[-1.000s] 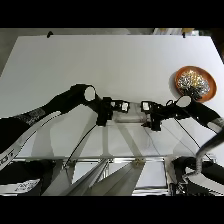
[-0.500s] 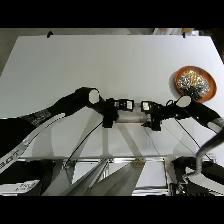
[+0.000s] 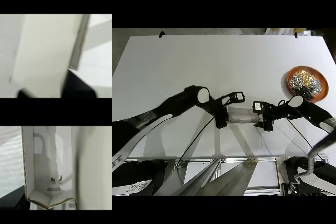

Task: Fold the box and place the chain.

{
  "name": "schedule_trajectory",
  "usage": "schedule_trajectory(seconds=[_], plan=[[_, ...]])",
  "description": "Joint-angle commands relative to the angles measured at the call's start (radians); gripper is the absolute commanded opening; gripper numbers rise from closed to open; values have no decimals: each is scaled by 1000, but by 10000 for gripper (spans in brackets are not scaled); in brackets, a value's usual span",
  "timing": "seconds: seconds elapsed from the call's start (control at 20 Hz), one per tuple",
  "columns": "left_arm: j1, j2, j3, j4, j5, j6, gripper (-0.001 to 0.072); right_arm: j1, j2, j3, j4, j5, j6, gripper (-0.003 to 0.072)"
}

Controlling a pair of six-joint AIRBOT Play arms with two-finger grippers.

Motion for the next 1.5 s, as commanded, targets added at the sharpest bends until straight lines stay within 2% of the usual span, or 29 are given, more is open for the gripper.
schedule_trajectory(seconds=[0.0,0.15,0.25,0.45,0.55,0.8,1.25,1.45], plan=[[39,103,0,110,-120,-163,4,0,0,0,0,0,1,435],[121,154,0,211,-240,-429,6,0,0,0,0,0,1,435],[182,147,-20,208,-286,-580,11,0,0,0,0,0,1,435],[219,98,-119,53,-214,-656,12,0,0,0,0,0,1,435],[213,50,-130,-23,-194,-655,12,0,0,0,0,0,1,435],[193,-20,-130,-148,-69,-655,12,0,0,0,0,0,1,435],[191,-34,-130,-143,-44,-659,6,0,0,0,0,0,1,435],[193,3,-130,27,-56,-803,5,0,0,0,0,0,1,435]])
